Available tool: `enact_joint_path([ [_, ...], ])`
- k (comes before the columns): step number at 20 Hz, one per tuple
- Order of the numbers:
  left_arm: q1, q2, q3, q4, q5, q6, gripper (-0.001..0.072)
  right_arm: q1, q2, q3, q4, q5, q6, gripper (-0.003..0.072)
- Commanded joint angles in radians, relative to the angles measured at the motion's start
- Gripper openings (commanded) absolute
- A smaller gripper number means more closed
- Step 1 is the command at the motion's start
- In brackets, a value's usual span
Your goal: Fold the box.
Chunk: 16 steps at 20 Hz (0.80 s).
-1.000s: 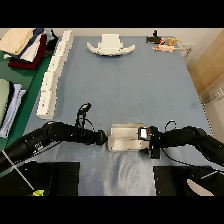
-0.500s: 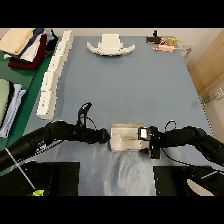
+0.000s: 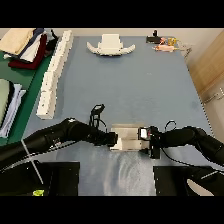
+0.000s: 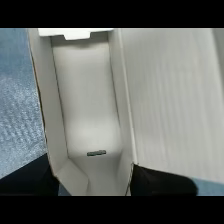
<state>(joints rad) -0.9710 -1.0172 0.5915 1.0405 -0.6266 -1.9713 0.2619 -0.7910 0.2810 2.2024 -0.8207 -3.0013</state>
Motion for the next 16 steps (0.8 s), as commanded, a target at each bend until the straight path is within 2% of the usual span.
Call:
enact_joint_path([
  [1, -0.055, -0.093, 0.076, 0.138, -0.047, -0.161, 0.0422, 0.0, 0.0, 0.0, 0.0, 0.0, 0.0, 0.0507],
  [3, -0.085, -0.151, 0.142, 0.217, -0.092, -0.24, 0.0422, 0.0, 0.0, 0.0, 0.0, 0.0, 0.0, 0.0506],
  [6, -0.132, -0.232, 0.236, 0.388, -0.229, -0.415, 0.0421, 0.0, 0.0, 0.001, 0.0, 0.0, 0.0, 0.0507],
  [9, -0.158, -0.288, 0.289, 0.449, -0.322, -0.509, 0.0421, 0.0, 0.0, 0.001, 0.0, 0.001, 0.0, 0.0507],
  [16, -0.17, -0.335, 0.33, 0.453, -0.322, -0.517, 0.0419, 0.0, 0.0, 0.0, 0.0, 0.0, 0.0, 0.0507],
])
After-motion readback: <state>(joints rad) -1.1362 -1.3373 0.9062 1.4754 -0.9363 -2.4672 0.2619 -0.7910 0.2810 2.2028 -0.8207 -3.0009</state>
